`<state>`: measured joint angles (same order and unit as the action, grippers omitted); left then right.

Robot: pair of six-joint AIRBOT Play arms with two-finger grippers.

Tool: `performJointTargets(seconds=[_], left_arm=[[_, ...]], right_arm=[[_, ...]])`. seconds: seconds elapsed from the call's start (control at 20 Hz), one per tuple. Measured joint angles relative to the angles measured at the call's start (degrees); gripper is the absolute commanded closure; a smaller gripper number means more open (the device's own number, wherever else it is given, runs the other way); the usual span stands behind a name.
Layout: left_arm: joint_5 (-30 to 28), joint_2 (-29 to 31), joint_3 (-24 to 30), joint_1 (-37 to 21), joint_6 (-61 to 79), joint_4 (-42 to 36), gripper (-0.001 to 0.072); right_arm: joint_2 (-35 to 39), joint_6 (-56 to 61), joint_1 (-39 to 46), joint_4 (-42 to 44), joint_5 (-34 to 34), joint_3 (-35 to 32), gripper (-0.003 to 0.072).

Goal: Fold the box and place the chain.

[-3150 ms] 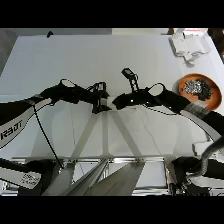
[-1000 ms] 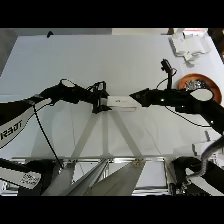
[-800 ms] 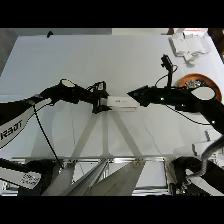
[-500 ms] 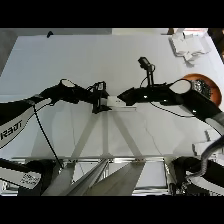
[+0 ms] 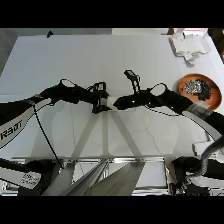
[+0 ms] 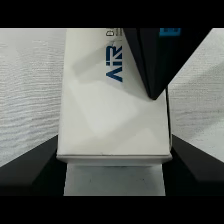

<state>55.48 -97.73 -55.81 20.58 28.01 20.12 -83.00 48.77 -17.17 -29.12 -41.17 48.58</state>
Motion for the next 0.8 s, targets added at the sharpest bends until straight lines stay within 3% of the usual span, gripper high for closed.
performJointTargets(seconds=[0.4, 0.8], left_arm=[[-0.04, -0.02, 0.00, 0.07, -0.28, -0.26, 0.0355], [0.07, -0.02, 0.00, 0.00, -0.31, -0.20, 0.0355]], right_arm=[[2.12, 4.68, -0.22, -6.36, 0.66, -0.09, 0.0675], [18.86, 5.07, 6.10, -7.93, -1.03, -0.02, 0.0674]])
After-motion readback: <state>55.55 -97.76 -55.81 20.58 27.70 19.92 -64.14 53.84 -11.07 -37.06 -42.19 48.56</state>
